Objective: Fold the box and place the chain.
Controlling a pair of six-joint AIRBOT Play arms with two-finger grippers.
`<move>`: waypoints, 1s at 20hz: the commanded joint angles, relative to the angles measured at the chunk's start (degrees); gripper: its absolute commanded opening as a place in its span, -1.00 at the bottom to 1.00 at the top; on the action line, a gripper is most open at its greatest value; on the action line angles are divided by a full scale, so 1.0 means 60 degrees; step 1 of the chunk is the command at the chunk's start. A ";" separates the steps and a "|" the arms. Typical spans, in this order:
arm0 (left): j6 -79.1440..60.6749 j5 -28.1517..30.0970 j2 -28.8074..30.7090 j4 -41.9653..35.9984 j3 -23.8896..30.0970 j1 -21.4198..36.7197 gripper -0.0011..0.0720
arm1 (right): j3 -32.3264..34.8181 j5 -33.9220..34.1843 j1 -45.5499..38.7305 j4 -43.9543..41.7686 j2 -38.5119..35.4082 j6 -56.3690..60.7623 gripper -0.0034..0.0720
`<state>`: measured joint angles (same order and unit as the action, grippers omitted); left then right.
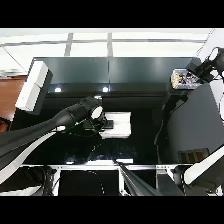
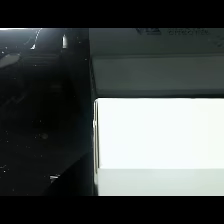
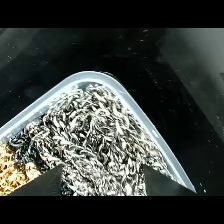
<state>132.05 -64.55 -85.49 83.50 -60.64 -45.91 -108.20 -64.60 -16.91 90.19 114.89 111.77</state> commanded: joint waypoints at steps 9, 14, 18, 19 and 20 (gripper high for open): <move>-0.0004 0.0007 -0.0004 -0.0029 0.0000 0.0007 -0.90 | -0.0055 -0.0772 0.0102 -0.0353 -0.0226 -0.0769 -0.86; -0.0004 0.0011 -0.0004 -0.0033 0.0000 0.0007 -0.90 | -0.0058 -0.0539 0.0091 -0.0342 -0.2269 -0.2266 -0.86; -0.0004 0.0004 -0.0004 -0.0066 0.0000 0.0007 -0.90 | -0.0055 -0.0488 0.0109 -0.0441 -0.4248 -0.2969 -0.86; -0.0004 0.0007 -0.0004 -0.0076 0.0000 0.0007 -0.90 | -0.0055 -0.0510 0.0102 -0.0736 -0.4750 -0.3155 -0.86; -0.0004 0.0004 -0.0004 -0.0076 0.0000 0.0007 -0.90 | -0.0055 -0.0539 0.0106 -0.1042 -0.5206 -0.3311 -0.86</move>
<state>132.05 -64.51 -85.49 83.26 -60.64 -45.91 -108.51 -67.85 -16.32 87.18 91.44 95.68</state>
